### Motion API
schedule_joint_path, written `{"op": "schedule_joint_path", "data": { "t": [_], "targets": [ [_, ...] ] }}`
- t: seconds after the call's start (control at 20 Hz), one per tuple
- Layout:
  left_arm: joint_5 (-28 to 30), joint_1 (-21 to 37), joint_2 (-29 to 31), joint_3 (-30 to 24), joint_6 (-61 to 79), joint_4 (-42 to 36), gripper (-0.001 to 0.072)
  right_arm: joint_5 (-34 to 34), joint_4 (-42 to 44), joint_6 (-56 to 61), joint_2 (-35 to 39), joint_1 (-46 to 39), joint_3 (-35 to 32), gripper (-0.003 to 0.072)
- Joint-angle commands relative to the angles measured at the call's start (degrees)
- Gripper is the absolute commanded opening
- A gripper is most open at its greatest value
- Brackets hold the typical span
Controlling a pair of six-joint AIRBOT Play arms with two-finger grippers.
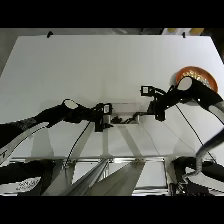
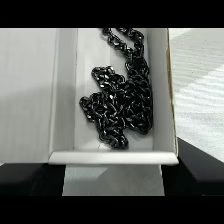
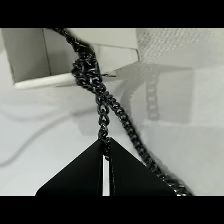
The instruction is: Fold the box and place the chain.
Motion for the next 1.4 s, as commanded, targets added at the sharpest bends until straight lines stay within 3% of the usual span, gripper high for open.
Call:
{"op": "schedule_joint_path", "data": {
  "t": [0.0,0.2,0.45,0.6,0.85,0.95,1.0,1.15,1.35],
  "targets": [
    [0.0,0.0,0.0,0.0,0.0,0.0,0.0389,2.4,-1.7,13.9,9.5,2.5,0.0,0.0016],
    [0.0,0.0,0.0,0.0,0.0,0.0,0.0389,-2.1,2.1,23.9,16.5,11.8,0.0,0.0016],
    [0.0,0.0,0.0,0.0,0.0,0.0,0.0389,-16.8,7.5,26.0,16.8,24.8,0.0,0.0017],
    [0.0,0.0,0.0,0.0,0.0,0.0,0.0389,-21.1,7.3,29.1,15.0,28.3,0.0,0.0017],
    [0.0,0.0,0.0,0.0,0.0,0.0,0.0389,-20.8,-2.6,37.8,8.3,28.3,-0.2,0.0027],
    [0.0,0.0,0.0,0.0,0.0,0.0,0.0389,-20.5,-5.2,39.0,8.5,28.3,-0.1,0.0208],
    [0.0,0.0,0.0,0.0,0.0,0.0,0.0389,-20.6,-5.7,38.7,9.5,28.3,-0.1,0.0243],
    [0.0,0.0,0.0,0.0,0.0,0.0,0.0389,-20.4,-8.2,36.9,14.0,26.4,-0.1,0.0243],
    [0.0,0.0,0.0,0.0,0.0,0.0,0.0389,-15.1,-8.0,30.7,16.9,16.0,-0.1,0.0238]
  ]
}}
